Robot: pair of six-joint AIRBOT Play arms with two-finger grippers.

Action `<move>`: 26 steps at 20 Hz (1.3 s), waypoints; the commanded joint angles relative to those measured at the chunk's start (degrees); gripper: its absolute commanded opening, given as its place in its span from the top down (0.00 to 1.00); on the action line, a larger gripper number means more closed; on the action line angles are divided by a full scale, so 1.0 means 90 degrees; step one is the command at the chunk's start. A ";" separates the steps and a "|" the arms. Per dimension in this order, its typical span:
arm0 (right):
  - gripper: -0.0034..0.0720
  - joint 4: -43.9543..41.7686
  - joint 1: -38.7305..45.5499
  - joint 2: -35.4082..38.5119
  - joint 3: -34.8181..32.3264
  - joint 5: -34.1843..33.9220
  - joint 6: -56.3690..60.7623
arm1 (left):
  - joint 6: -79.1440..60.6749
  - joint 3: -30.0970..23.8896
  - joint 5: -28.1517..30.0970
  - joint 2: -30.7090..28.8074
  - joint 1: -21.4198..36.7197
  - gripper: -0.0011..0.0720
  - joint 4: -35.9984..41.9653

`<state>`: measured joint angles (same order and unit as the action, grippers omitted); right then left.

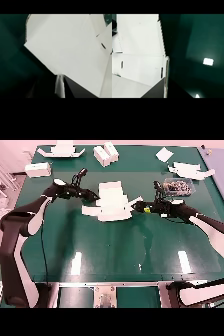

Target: Fold the box and place the chain.

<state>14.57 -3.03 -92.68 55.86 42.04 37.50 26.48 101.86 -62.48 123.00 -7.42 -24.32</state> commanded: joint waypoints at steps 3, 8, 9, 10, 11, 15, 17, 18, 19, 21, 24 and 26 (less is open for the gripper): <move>0.95 0.0000 0.0002 -0.0002 0.0000 -0.0005 -0.0005 | 0.0005 0.0010 -0.0510 0.0330 -0.0005 0.44 0.0950; 0.95 0.0000 0.0002 -0.0002 0.0000 -0.0068 -0.0005 | 0.0007 0.0010 -0.0527 0.0342 -0.0005 0.44 0.0971; 0.95 0.0000 0.0002 -0.0002 0.0000 -0.0073 -0.0005 | 0.0005 0.0010 -0.0534 0.0342 -0.0005 0.44 0.0974; 0.95 0.0000 0.0002 -0.0002 0.0000 -0.0073 -0.0005 | 0.0002 0.0010 -0.0546 0.0342 -0.0005 0.44 0.1005; 0.95 0.0000 0.0002 -0.0002 0.0000 -0.0073 -0.0005 | -0.0032 0.0010 -0.0590 0.0342 -0.0005 0.45 0.1047; 0.95 0.0000 0.0002 -0.0002 0.0000 -0.0075 -0.0007 | -0.0114 0.0010 -0.0685 0.0342 -0.0005 0.49 0.1139; 0.95 0.0000 0.0002 -0.0002 0.0000 -0.0075 -0.0007 | -0.0104 0.0010 -0.0685 0.0342 -0.0005 0.50 0.1141; 0.95 0.0000 0.0002 -0.0005 0.0000 -0.0075 -0.0007 | -0.0102 0.0010 -0.0697 0.0342 -0.0005 0.67 0.1154; 0.95 0.0000 0.0002 -0.0012 0.0000 -0.0075 -0.0007 | -0.0100 0.0010 -0.0702 0.0342 -0.0005 0.67 0.1163; 0.95 0.0000 0.0002 -0.0041 0.0000 -0.0075 -0.0007 | -0.0109 0.0010 -0.0726 0.0342 -0.0005 0.71 0.1183; 0.95 0.0000 0.0000 -0.0080 0.0000 -0.0073 -0.0007 | -0.0338 0.0010 -0.0782 0.0342 -0.0005 0.75 0.1207; 0.95 0.0002 0.0002 -0.0080 0.0000 -0.0073 -0.0007 | -0.0578 0.0010 -0.0840 0.0342 -0.0005 0.85 0.1209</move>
